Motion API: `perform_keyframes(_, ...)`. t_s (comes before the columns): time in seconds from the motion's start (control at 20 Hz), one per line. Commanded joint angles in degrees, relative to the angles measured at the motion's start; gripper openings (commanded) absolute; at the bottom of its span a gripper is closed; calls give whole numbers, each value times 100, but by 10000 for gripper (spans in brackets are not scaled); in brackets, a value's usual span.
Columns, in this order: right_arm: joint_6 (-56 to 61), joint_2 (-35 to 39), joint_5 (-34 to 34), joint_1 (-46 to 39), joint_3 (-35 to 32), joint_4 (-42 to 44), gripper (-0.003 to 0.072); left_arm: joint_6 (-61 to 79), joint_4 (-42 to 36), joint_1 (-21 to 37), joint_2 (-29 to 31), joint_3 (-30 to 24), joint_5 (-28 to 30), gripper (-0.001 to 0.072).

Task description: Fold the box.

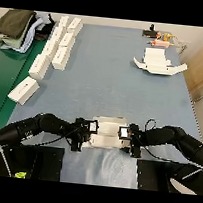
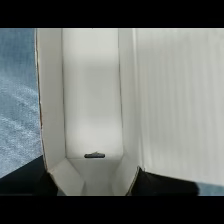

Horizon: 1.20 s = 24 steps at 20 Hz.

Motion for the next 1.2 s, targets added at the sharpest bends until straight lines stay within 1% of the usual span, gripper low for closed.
perform_keyframes(0.0,2,0,0,-2,2,2,509,13,-197,-170,-81,4,140,107)
perform_keyframes(0.2,2,0,2,-2,2,2,509,15,-516,-203,-129,7,452,107)
perform_keyframes(0.5,0,0,2,-2,2,4,509,164,-584,-348,-151,4,457,107)
perform_keyframes(0.65,2,0,2,-2,2,2,509,179,-793,-348,-232,4,466,110)
perform_keyframes(0.7,0,0,2,-2,2,2,509,188,-815,-348,-258,4,466,185)
perform_keyframes(0.75,2,0,0,-2,2,4,509,186,-833,-348,-256,4,459,386)
perform_keyframes(0.8,0,0,2,-2,2,2,509,186,-894,-348,-256,4,463,524)
perform_keyframes(0.85,2,0,0,-2,2,2,509,186,-968,-348,-256,4,457,539)
perform_keyframes(1.15,0,0,2,-2,2,2,509,184,-1008,-348,-256,2,439,540)
